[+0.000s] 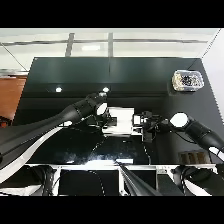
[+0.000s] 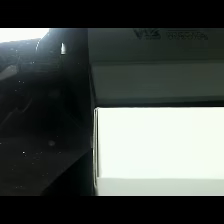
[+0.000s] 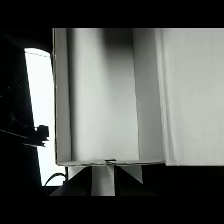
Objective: Fold the box and place the chain.
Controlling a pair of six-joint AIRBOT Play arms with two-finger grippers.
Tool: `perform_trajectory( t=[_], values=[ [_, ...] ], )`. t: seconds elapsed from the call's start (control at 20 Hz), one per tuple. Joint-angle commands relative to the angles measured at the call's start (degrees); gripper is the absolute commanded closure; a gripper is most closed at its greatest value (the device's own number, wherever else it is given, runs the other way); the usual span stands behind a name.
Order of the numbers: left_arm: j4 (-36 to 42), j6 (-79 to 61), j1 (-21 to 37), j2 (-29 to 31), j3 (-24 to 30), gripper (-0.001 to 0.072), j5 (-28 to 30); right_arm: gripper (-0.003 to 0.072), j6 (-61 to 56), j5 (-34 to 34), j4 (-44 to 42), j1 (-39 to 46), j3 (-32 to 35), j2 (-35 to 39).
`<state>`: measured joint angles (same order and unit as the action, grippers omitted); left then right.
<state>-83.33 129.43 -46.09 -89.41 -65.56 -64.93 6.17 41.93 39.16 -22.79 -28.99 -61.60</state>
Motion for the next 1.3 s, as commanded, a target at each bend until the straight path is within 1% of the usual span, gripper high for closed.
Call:
perform_trajectory(
  t=[0.0, 0.1, 0.4, 0.45, 0.5, 0.55, 0.6, 0.65, 0.7, 0.75, 0.8, 0.85, 0.9, 0.95, 1.0, 1.05, 1.1, 1.15, 1.25],
  values=[
    [0.1, 0.0, 0.0, 0.0, 0.0, 0.0684, 0.1, 0.0526, 0.0, -3.5, -7.3, -2.4, 0.0, -2.1],
    [0.0, 0.0, 0.0, 0.0, 0.0, 0.0683, 0.1, 0.0526, 0.0, -6.2, -11.1, -3.3, 0.0, -3.3],
    [0.0, 0.0, 0.0, 0.0, 0.0, 0.0684, 0.1, 0.0523, -0.6, -6.7, -11.2, -3.4, 0.0, -3.5],
    [0.0, 0.0, 0.0, 0.0, 0.0, 0.0684, 0.2, 0.0399, -0.7, -7.2, -11.3, -3.4, 0.0, -3.5],
    [0.0, 0.0, 0.0, 0.0, 0.0, 0.0683, 0.1, 0.0215, -1.2, -7.7, -11.2, -3.4, 0.0, -3.5],
    [0.0, 0.0, 0.0, 0.0, 0.0, 0.0684, 0.1, 0.0250, -1.3, -7.7, -11.1, -3.4, 0.0, -3.5],
    [0.0, 0.0, 0.0, 0.0, 0.0, 0.0684, 0.1, 0.0414, -1.5, -7.6, -11.0, -3.4, 0.0, -3.5],
    [0.0, 0.0, 0.0, 0.0, 0.0, 0.0684, 0.1, 0.0369, -2.4, -7.6, -11.1, -3.4, 0.0, -3.5],
    [0.0, 0.0, 0.0, 0.0, 0.0, 0.0684, 0.1, 0.0307, -3.3, -7.6, -11.1, -3.4, 0.0, -3.5],
    [0.0, 0.0, 0.0, 0.0, 0.0, 0.0684, 0.1, 0.0447, -4.0, -7.6, -11.0, -3.4, 0.0, -3.5],
    [0.1, 0.0, 0.0, 0.0, 0.0, 0.0683, 0.1, 0.0611, -6.1, -7.6, -11.0, -3.3, 0.0, -3.4],
    [0.2, 0.0, 0.0, 0.0, 0.0, 0.0683, 0.1, 0.0631, -9.7, -7.6, -10.7, -3.0, -0.1, -2.7],
    [0.3, 0.0, 0.0, 0.0, 0.0, 0.0684, 0.1, 0.0632, -15.9, -6.7, -9.2, -2.2, -0.2, -1.3],
    [0.3, 0.0, 0.0, 0.0, 0.0, 0.0684, 0.1, 0.0634, -24.3, -3.7, -5.2, -0.5, -1.0, 0.7],
    [0.3, 0.0, 0.0, 0.0, 0.0, 0.0683, 0.1, 0.0634, -31.3, 1.9, 0.0, 2.1, -2.6, 3.0],
    [0.3, 0.0, 0.0, 0.0, 0.0, 0.0684, 0.1, 0.0673, -37.6, 9.0, 5.3, 6.0, -4.9, 5.4],
    [0.2, 0.0, 0.0, 0.0, 0.0, 0.0684, 0.1, 0.0674, -42.9, 14.0, 8.6, 10.4, -6.6, 7.6],
    [0.2, 0.0, 0.0, 0.0, 0.0, 0.0684, 0.0, 0.0674, -47.7, 16.5, 10.6, 16.1, -7.3, 9.7],
    [0.3, 0.0, 0.1, 0.0, 0.0, 0.0684, -0.2, 0.0674, -57.0, 15.2, 11.0, 27.9, -6.2, 10.8]
  ],
)
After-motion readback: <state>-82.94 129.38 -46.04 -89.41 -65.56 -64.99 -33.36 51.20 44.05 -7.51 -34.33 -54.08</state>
